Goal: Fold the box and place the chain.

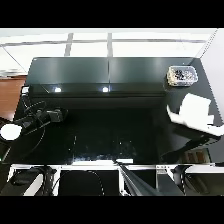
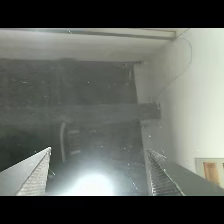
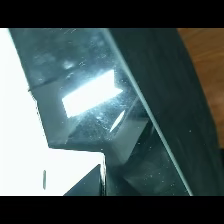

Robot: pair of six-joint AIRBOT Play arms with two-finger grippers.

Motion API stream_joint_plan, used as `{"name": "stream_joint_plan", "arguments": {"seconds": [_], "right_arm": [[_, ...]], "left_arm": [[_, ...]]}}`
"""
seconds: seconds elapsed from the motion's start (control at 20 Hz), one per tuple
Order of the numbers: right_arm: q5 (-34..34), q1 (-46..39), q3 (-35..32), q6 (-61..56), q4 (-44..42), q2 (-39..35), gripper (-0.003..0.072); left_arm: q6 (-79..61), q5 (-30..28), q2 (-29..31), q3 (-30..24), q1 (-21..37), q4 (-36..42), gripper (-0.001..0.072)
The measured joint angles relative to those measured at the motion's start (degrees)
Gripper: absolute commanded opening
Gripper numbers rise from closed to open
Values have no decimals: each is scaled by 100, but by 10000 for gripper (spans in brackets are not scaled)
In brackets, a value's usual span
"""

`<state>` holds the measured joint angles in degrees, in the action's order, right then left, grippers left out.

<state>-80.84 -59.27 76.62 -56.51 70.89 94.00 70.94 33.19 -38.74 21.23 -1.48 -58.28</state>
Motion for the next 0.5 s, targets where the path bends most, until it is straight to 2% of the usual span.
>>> {"name": "stream_joint_plan", "arguments": {"seconds": [0.2, 0.5], "right_arm": [[-24, 391, -411, 85, -271, -527, 15], [256, 1639, -1143, 70, -977, -1622, 14]], "left_arm": [[0, 37, 0, 0, 0, 24, 699], [2, 46, 0, 0, 0, 33, 698]]}}
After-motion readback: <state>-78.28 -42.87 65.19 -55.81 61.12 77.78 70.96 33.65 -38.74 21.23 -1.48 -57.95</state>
